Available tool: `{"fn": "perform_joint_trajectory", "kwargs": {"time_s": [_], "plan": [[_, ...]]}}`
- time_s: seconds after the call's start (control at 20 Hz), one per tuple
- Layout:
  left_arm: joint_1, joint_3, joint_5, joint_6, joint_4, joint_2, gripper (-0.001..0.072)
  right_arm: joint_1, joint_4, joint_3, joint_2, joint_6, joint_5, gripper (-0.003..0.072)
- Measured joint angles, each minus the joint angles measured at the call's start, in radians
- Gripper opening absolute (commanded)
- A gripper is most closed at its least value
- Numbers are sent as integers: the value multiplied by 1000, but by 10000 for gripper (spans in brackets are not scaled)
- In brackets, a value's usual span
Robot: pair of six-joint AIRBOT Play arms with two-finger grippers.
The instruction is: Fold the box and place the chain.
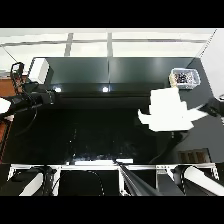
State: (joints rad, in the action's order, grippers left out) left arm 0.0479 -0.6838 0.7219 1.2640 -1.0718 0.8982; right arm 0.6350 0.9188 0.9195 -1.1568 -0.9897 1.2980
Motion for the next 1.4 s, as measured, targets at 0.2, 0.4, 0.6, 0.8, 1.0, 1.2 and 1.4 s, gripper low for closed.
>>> {"fn": "perform_joint_trajectory", "kwargs": {"time_s": [0.2,0.4,0.6,0.8,1.0,1.2,1.4], "plan": [[-91,0,35,-4,13,12,710,-286,-149,-223,169,-26,-249,18],[-231,-9,29,-9,54,103,710,-646,-322,-435,232,-34,-601,18],[-276,-93,87,-70,197,278,704,-868,-388,-509,248,-42,-783,18],[-260,-188,207,-170,410,476,685,-940,-402,-529,253,-51,-844,18],[-259,-261,340,-269,538,638,685,-959,-398,-534,254,-52,-863,18],[-260,-356,519,-419,582,772,484,-965,-391,-536,254,-53,-869,18],[-271,-465,644,-507,547,866,398,-966,-387,-536,254,-50,-871,18]]}}
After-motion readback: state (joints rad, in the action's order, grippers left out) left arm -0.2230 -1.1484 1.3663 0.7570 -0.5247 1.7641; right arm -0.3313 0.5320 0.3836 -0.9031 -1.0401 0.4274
